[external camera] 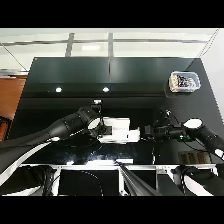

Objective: Fold the box and place the chain.

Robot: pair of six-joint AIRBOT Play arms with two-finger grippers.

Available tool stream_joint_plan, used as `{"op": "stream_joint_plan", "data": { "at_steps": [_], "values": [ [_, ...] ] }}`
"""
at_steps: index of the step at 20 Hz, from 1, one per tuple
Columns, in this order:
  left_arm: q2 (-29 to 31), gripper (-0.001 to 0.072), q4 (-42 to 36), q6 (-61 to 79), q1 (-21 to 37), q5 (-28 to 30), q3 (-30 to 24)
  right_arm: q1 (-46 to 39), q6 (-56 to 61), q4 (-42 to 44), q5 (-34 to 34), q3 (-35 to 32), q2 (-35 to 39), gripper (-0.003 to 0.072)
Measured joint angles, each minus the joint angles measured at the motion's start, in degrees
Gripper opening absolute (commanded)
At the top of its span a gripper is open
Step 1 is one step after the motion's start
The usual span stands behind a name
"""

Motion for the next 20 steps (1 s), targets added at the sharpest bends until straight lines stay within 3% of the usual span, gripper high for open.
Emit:
{"op": "stream_joint_plan", "data": {
  "at_steps": [1, 4, 9, 16, 17, 18, 20],
  "values": [
    [0.00, 0.0030, 0.00, 0.00, 0.00, 0.00, 0.00, 0.11, -0.85, 0.74, 1.09, 0.46, -0.11, 0.0394],
    [0.00, 0.0030, 0.00, 0.00, 0.00, -0.02, 0.00, 0.39, -2.19, 1.73, 3.54, 1.88, -0.28, 0.0449],
    [0.00, 0.0030, 0.00, 0.00, 0.00, -0.02, 0.00, 3.89, -2.27, 2.08, 3.85, 5.03, -0.42, 0.0450],
    [0.00, 0.0030, 0.00, 0.00, 0.00, -0.02, 0.00, 12.90, 4.59, -3.74, -4.74, 8.55, -0.42, 0.0450],
    [0.00, 0.0030, 0.00, 0.00, 0.00, -0.04, -0.02, 14.01, 5.53, -4.59, -5.90, 8.96, -0.46, 0.0497],
    [0.00, 0.0030, 0.00, 0.00, 0.00, -0.04, -0.02, 15.15, 6.40, -5.55, -6.84, 9.57, -0.48, 0.0646],
    [0.00, 0.0030, 0.02, 0.00, 0.00, -0.04, 0.00, 17.22, 7.67, -8.31, -7.72, 10.80, -0.83, 0.0646]
  ]
}}
